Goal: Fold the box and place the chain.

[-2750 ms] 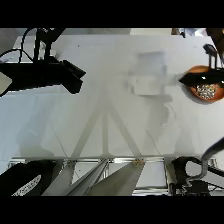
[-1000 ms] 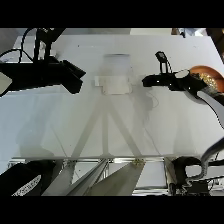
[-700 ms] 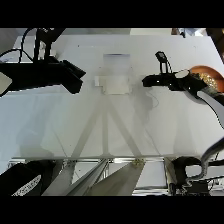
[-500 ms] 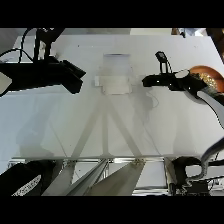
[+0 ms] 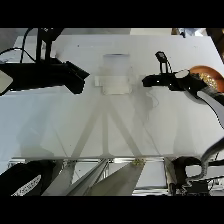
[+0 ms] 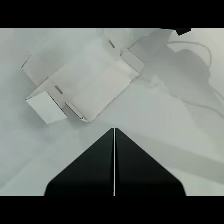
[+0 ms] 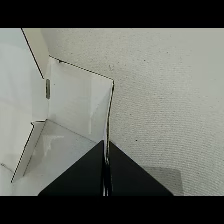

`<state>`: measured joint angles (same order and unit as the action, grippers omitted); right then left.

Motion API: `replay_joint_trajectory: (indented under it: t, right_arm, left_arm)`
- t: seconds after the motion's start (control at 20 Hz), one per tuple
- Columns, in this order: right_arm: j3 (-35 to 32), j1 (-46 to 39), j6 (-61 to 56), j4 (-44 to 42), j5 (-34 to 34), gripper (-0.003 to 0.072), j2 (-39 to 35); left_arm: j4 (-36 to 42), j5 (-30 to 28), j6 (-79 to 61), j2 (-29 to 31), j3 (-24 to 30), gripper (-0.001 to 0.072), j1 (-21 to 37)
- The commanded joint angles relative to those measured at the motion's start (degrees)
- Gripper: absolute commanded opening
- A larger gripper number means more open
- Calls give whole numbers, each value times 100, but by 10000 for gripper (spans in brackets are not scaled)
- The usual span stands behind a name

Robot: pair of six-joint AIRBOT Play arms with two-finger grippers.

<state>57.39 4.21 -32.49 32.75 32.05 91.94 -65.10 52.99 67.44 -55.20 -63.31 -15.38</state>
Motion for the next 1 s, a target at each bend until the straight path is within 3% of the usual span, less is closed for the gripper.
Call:
replay_joint_trajectory:
  t: [0.0, 0.15, 0.25, 0.3, 0.5, 0.65, 0.95]
  right_arm:
    - [0, -4, -2, -2, 0, 11, 2]
    - [0, -4, -2, -2, 0, 11, 2]
    - [0, -4, -2, -2, 0, 11, 2]
    - [0, -4, -2, -2, 0, 11, 2]
    - [0, -4, -2, -2, 0, 11, 2]
    - [0, -4, -2, -2, 0, 11, 2]
    - [0, -4, -2, -2, 0, 11, 2]
  left_arm:
    - [92, -79, -13, -293, 2, 19, 9]
    - [420, -243, -50, -833, -4, 146, 170]
    - [892, -337, -516, -1198, -22, 383, 481]
    - [1169, -293, -841, -1403, -114, 455, 680]
    - [2514, 691, -2210, -2577, -1167, 461, 1534]
    - [2769, 1281, -3289, -3440, -1934, 461, 1790]
    - [2671, 1045, -4019, -4542, -2651, 502, 1777]
